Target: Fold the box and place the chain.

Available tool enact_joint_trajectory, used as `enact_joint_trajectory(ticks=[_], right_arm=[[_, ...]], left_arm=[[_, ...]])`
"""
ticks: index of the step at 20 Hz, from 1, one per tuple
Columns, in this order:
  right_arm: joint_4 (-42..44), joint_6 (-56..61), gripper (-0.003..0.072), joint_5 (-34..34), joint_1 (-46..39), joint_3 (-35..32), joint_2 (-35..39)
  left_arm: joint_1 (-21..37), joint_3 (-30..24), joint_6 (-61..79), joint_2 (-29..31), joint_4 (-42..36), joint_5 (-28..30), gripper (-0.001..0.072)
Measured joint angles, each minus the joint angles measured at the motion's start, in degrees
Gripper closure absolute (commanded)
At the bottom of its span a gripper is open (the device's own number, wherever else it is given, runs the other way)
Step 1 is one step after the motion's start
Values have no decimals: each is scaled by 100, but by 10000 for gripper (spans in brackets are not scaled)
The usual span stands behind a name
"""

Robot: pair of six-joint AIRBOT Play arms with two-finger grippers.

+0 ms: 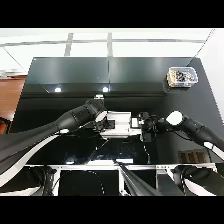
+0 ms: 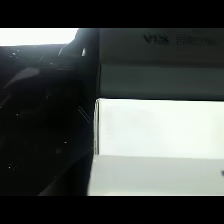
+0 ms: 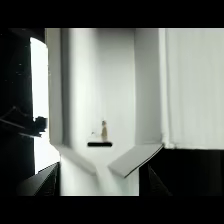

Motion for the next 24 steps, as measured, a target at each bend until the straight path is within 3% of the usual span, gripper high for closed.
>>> enact_joint_trajectory(ticks=[2, 3, 8, 10, 11, 12, 13, 14, 24], right_arm=[[-190, 101, 55, 37, 0, 7, 170], [-254, 136, 134, 59, 0, 9, 219], [-31, 181, 134, 76, 0, 13, 245], [127, 177, 255, 57, 0, 13, 160], [214, 179, 255, 52, 0, 13, 114], [284, 175, 306, 48, 0, 13, 85], [365, 170, 502, 39, 0, 13, 57], [437, 177, 558, 37, 0, 13, 39], [1631, 223, 560, -151, 201, 13, -435]], left_arm=[[9, 13, 0, 2, 26, -31, 687], [9, 15, 0, 2, 35, -33, 687], [13, 22, -2, 7, 26, -42, 687], [13, 22, -4, 7, -2, -26, 687], [13, 22, -4, 7, -17, -24, 687], [13, 22, -9, 7, -26, -13, 687], [13, 22, -7, 7, -42, 7, 687], [13, 22, -7, 7, -46, 13, 687], [13, 22, -7, 4, -83, 48, 686]])
